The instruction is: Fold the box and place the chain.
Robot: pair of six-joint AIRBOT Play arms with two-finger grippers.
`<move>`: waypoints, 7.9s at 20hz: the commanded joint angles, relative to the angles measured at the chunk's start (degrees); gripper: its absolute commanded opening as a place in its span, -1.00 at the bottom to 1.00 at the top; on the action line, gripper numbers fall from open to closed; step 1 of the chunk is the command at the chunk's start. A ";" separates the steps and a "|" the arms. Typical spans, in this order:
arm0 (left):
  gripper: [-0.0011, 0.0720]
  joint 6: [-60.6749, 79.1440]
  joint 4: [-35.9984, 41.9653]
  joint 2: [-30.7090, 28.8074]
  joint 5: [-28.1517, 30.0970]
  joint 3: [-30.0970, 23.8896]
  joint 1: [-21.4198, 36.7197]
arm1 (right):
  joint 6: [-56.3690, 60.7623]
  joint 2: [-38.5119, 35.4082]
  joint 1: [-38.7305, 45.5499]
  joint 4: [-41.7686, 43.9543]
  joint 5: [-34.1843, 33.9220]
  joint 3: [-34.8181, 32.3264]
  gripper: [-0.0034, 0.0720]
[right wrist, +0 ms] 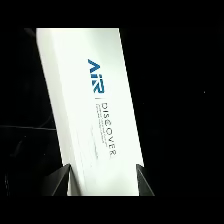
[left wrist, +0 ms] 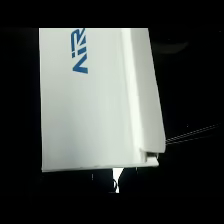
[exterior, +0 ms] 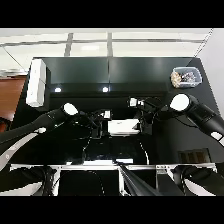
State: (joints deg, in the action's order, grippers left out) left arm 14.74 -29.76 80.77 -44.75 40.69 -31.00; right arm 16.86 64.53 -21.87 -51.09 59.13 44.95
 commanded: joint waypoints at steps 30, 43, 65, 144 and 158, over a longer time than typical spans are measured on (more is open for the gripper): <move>-0.02 0.09 -0.02 0.02 -0.04 0.02 -0.04 | 2.86 0.04 -0.04 -0.02 2.05 0.07 -0.06; -0.02 0.09 -0.02 0.02 -0.04 0.02 -0.04 | 2.89 0.09 -0.31 -1.51 3.63 -0.24 -0.06; -0.02 0.11 0.00 0.02 -0.07 0.02 -0.04 | 38.29 -3.50 8.41 35.45 0.98 -15.45 -0.87; 0.97 -49.64 -28.85 5.86 -2.56 22.93 -18.01 | 50.82 -25.20 36.98 1.31 10.01 -8.02 -0.87; -0.18 -59.52 -39.56 4.00 -7.80 23.30 -19.10 | 50.84 -25.20 36.98 1.31 10.05 -8.02 -0.87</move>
State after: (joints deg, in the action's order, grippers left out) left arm -37.78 -64.34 87.46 -47.75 63.86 -50.96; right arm 67.68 39.38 15.07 -49.78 69.14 36.93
